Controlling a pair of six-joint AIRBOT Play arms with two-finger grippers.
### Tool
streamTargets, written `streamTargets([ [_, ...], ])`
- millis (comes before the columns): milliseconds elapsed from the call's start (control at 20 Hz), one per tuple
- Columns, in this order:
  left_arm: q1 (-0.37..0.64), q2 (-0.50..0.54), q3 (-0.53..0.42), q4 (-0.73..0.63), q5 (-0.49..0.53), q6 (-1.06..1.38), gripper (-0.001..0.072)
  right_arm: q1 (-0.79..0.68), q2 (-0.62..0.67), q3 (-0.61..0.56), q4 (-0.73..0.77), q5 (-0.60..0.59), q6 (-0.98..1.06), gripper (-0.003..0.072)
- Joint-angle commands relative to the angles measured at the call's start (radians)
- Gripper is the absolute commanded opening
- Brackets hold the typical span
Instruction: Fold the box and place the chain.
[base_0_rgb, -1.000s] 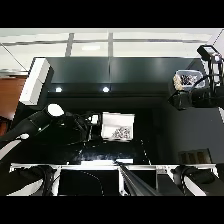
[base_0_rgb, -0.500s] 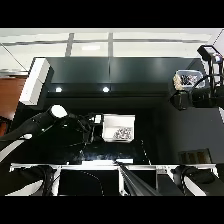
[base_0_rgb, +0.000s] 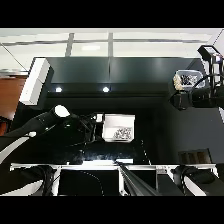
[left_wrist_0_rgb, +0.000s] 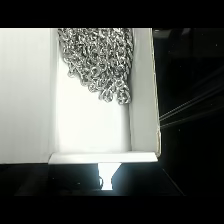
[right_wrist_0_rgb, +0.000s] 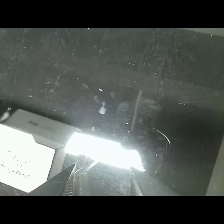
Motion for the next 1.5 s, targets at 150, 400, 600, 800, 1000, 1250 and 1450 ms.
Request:
streamTargets([
  [150,-0.001,-0.008,0.001,-0.008,0.008,0.000,0.0712,0.000,0.000,0.000,0.000,0.000,0.001,0.0404],
  [400,-0.001,-0.008,0.001,-0.008,0.010,0.000,0.0710,0.000,0.000,0.000,0.000,0.000,0.001,0.0403],
  [600,-0.001,-0.008,0.001,-0.008,0.006,0.000,0.0444,0.000,0.000,0.000,0.000,-0.006,0.001,0.0403],
  [800,-0.001,-0.008,0.001,-0.007,0.009,0.000,0.0403,0.002,-0.002,-0.008,0.030,-0.103,0.005,0.0420],
  [1000,-0.001,-0.008,0.001,-0.007,0.011,0.000,0.0403,0.002,-0.059,-0.084,0.114,-0.152,0.005,0.0711],
  [1250,-0.001,-0.008,0.001,-0.007,0.025,0.000,0.0405,0.005,-0.244,-0.109,0.282,-0.301,-0.138,0.0710],
  [1450,-0.001,-0.008,0.001,-0.006,0.044,0.000,0.0405,0.099,-0.375,-0.109,0.402,-0.339,-0.305,0.0710],
])
